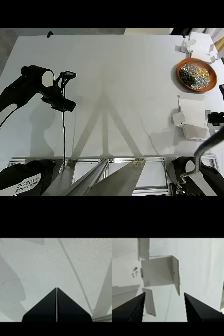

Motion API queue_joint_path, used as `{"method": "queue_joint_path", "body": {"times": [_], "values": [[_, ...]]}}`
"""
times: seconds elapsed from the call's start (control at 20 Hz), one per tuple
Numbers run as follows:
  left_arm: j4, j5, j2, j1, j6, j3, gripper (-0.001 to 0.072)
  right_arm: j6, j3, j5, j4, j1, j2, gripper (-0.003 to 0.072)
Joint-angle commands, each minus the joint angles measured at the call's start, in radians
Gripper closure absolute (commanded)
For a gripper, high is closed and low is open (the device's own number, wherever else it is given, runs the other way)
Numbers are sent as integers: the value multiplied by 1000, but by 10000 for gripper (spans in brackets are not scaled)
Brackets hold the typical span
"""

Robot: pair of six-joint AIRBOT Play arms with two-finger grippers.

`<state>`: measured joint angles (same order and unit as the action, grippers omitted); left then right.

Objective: Fold the box and place the chain.

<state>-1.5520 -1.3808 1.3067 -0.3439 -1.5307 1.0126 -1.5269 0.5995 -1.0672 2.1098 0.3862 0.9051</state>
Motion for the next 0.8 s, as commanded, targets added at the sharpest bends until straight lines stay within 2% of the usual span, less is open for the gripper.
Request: {"method": "queue_joint_path", "body": {"times": [0.0, 0.15, 0.2, 0.25, 0.4, 0.45, 0.6, 0.65, 0.75], "values": [[0, 0, -1, 0, 0, 0, 697, -6, 1, 54, 73, 48, 98, 161], [0, 0, -1, 0, 0, 0, 697, -18, 1, 132, 108, 76, 143, 180], [0, 0, -1, 0, 0, 0, 697, -18, 1, 154, 108, 82, 154, 258], [0, 0, -1, 0, 0, 0, 697, -18, 1, 172, 108, 82, 168, 299], [0, 0, -1, 0, 0, 0, 697, -63, 1, 181, 117, 82, 218, 317], [0, 0, -1, 0, 0, 0, 697, -65, 1, 183, 123, 82, 224, 436], [0, 0, -1, 0, 0, 0, 697, -74, 1, 172, 130, 85, 224, 578], [0, 0, -1, 0, 0, 0, 697, -73, 1, 152, 127, 88, 223, 668], [0, 0, -1, 0, 0, 0, 697, -28, 1, 133, 71, 74, 191, 668]]}}
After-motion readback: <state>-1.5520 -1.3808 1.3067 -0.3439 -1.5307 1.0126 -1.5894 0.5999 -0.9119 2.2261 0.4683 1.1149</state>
